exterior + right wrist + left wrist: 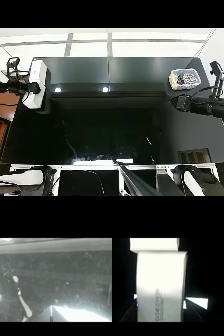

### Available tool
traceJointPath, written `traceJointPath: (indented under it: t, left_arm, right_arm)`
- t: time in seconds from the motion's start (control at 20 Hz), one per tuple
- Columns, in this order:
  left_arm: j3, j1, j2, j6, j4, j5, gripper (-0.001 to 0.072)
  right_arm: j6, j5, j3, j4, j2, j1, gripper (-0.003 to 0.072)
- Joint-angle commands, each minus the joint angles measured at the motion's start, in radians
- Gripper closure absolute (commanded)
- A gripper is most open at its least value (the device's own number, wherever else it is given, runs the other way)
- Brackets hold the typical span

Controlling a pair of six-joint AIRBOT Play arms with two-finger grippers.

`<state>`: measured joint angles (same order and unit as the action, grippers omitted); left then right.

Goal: Fold the box and place the chain.

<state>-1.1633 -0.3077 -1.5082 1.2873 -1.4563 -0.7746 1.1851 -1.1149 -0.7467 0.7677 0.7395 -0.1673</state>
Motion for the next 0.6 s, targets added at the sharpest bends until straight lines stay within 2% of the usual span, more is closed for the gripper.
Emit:
traceJointPath:
  t: [0.0, 0.1, 0.25, 0.3, 0.4, 0.55]
  left_arm:
    - [-0.037, -0.001, 0.012, 0.002, -0.01, -0.021, -0.0011]
    - [-0.108, 0.008, 0.043, 0.003, -0.006, -0.095, -0.0011]
    - [-0.212, 0.048, 0.094, 0.061, 0.039, -0.21, -0.0008]
    - [-0.231, 0.068, 0.113, 0.125, 0.048, -0.248, 0.0043]
    - [-0.23, 0.106, 0.157, 0.218, 0.073, -0.342, 0.0676]
    - [-0.11, 0.19, 0.282, 0.158, 0.183, -0.318, 0.0681]
  right_arm:
    - [0.001, 0.001, 0.0, 0.0, 0.0, 0.047, 0.067]
    - [0.002, 0.013, 0.0, 0.0, 0.0, 0.075, 0.067]
    - [0.005, 0.111, 0.004, 0.019, 0.001, 0.117, 0.067]
    - [0.005, 0.166, 0.013, 0.062, 0.001, 0.127, 0.067]
    - [0.006, 0.249, 0.051, 0.166, 0.001, 0.13, 0.067]
    - [0.016, 0.304, 0.124, 0.29, 0.001, 0.13, 0.067]
